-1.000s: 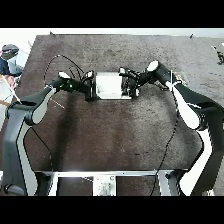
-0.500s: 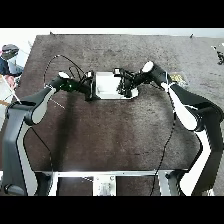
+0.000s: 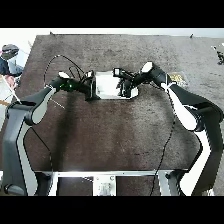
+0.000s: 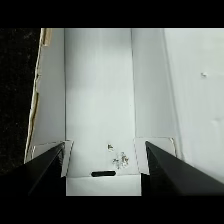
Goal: Fold the box and place the chain.
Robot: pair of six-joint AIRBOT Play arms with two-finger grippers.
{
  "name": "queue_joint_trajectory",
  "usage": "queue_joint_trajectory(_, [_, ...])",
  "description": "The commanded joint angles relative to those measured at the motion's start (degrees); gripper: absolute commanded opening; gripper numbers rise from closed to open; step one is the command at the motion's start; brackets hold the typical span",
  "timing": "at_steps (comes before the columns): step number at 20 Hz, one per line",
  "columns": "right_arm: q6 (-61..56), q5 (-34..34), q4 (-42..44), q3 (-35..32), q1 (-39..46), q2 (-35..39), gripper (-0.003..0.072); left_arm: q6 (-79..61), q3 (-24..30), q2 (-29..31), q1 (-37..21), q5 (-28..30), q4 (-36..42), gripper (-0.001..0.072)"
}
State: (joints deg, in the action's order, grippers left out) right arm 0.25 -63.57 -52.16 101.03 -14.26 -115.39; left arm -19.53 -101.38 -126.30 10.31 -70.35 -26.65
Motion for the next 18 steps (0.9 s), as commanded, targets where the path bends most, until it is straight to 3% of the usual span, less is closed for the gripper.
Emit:
queue_joint_trajectory(1, [-0.6, 0.0, -0.6, 0.0, 0.2, 0.1, 0.0587, 0.0, 0.0, 0.0, 0.0, -0.1, -0.1, 0.0409])
queue_joint_trajectory(3, [-3.3, -0.9, -2.0, 0.0, 0.8, 0.7, 0.0271, 0.0, 0.0, 0.0, 0.0, -0.1, -0.1, 0.0409])
queue_joint_trajectory(6, [-11.0, -2.1, -5.5, 0.0, 2.4, 2.6, 0.0053, 0.0, 0.0, 0.0, 0.0, -0.1, -0.1, 0.0409])
queue_joint_trajectory(14, [-48.3, -3.8, -7.2, 0.0, 10.9, 10.6, 0.0031, 0.0, 0.0, 0.0, 0.0, -0.1, -0.1, 0.0409])
queue_joint_trajectory(18, [-57.3, -5.2, -5.9, -3.9, 16.4, 10.6, 0.0029, 0.0, 0.0, 0.0, 0.0, -0.1, -0.1, 0.0409])
